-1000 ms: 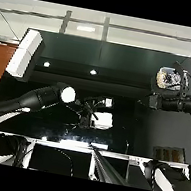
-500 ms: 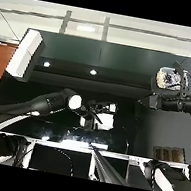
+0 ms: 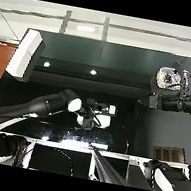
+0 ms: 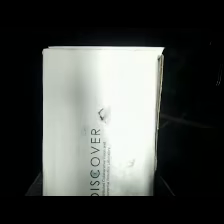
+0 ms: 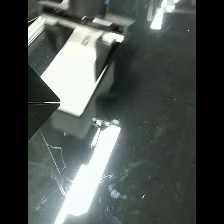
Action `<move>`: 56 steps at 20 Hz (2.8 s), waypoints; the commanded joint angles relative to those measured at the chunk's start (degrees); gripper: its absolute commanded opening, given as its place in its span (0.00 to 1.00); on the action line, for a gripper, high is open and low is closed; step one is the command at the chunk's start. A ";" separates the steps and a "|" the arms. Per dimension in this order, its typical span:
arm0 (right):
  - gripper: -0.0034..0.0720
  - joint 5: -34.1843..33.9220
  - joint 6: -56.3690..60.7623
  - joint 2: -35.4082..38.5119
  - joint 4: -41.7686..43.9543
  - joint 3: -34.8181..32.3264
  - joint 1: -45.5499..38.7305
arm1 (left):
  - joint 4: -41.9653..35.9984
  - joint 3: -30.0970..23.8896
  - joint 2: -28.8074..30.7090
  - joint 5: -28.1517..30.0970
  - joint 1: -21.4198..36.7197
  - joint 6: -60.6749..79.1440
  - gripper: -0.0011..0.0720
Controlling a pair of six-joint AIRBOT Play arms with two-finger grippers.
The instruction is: Fold the box and place the chain.
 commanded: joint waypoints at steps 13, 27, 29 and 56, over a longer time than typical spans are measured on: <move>0.06 -0.76 -0.04 0.02 0.04 0.07 0.00 | 5.29 -14.71 24.33 -18.95 76.74 -15.87 0.40; 0.06 -2.19 0.00 0.02 -0.15 0.07 0.00 | 1.90 -2.91 7.69 -9.92 92.63 0.09 0.40; 0.07 -2.19 0.00 0.02 -0.15 0.07 0.00 | 1.07 -1.11 5.40 -9.92 92.43 3.08 0.40; 0.06 -36.30 30.27 18.64 -29.22 -10.75 19.80 | 1.62 -11.41 45.38 -10.38 60.57 -28.46 0.05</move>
